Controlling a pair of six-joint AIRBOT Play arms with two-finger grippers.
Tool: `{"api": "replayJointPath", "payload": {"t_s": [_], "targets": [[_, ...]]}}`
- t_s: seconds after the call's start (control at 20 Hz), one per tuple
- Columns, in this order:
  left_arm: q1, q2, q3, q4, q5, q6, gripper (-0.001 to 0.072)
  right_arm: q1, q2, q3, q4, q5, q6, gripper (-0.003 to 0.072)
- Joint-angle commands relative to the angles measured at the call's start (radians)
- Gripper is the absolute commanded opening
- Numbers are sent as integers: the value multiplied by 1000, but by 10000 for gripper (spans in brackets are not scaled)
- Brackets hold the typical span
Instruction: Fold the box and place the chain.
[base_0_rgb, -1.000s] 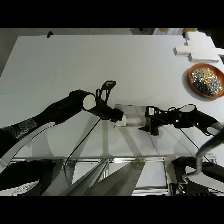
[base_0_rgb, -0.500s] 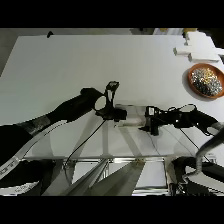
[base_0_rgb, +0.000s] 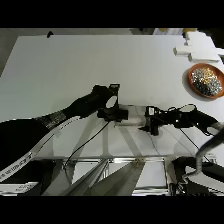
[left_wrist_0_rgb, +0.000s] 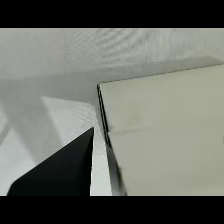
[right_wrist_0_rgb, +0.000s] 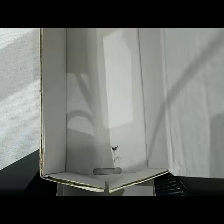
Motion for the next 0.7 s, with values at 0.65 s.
{"api": "replayJointPath", "payload": {"t_s": [0.65], "targets": [[-30, -106, 113, 49, -158, -9, 129, 1, 1, 1, 0, 0, 0, 398]]}}
